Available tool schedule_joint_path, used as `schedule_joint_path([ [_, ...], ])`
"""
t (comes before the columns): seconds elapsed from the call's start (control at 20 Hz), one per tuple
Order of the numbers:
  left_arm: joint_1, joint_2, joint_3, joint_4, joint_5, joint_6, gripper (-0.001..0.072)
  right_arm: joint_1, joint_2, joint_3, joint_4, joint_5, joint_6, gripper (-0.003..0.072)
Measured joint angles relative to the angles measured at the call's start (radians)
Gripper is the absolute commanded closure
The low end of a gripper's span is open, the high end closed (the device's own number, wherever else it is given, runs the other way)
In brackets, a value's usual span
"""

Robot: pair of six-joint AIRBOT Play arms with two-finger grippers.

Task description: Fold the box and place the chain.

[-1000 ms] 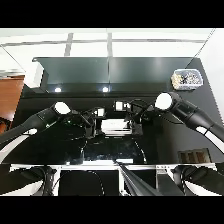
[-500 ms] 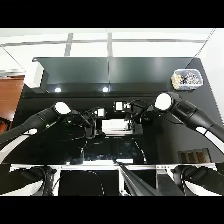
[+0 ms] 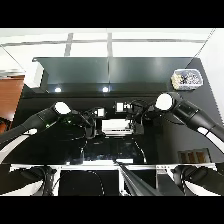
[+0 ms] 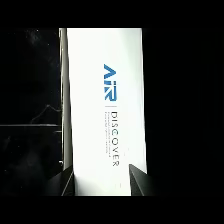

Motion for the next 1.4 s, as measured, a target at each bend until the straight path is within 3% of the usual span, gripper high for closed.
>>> schedule_joint_path([
  [1.0,0.0,0.0,0.0,0.001,0.0,0.001,0.0265,0.005,-0.007,-0.041,0.008,-0.002,-0.002,0.0281],
  [1.05,0.0,0.0,0.0,0.0,-0.001,0.001,0.0265,0.005,-0.006,-0.041,0.007,-0.003,0.0,0.0098],
  [1.1,0.0,0.0,0.0,0.0,0.0,0.001,0.0264,0.006,-0.005,-0.042,0.007,-0.003,0.0,0.0067],
  [1.4,0.0,0.0,0.0,0.0,-0.004,0.002,0.0265,0.006,0.025,-0.043,-0.014,-0.028,0.005,0.0067],
])
